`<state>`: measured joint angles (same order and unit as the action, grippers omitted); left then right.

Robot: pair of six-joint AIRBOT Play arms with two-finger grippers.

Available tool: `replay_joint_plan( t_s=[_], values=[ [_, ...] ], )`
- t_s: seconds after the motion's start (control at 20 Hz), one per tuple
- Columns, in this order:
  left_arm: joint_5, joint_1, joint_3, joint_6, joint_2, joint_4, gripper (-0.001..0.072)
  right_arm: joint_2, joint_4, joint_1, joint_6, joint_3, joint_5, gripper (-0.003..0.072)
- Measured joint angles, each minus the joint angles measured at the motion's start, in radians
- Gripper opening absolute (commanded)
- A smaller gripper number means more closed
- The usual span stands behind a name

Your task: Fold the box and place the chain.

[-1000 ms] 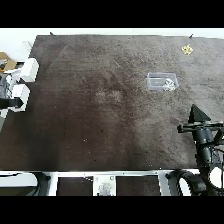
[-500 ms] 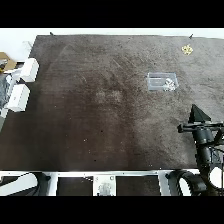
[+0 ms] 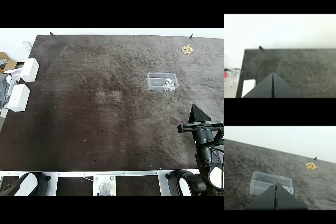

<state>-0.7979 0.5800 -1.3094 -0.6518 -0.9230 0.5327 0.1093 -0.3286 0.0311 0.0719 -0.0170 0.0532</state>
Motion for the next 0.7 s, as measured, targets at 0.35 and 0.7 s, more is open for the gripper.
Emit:
replay_joint_plan(
  t_s=[0.35,0.7],
  values=[
    [0.307,-0.207,0.391,0.235,0.266,-0.151,0.0006,0.0,0.0,0.0,0.0,0.0,0.0,0.0003],
    [0.678,-0.551,0.797,0.365,0.539,-0.203,0.0007,0.0,0.0,0.0,0.0,0.0,0.0,0.0003]
  ],
)
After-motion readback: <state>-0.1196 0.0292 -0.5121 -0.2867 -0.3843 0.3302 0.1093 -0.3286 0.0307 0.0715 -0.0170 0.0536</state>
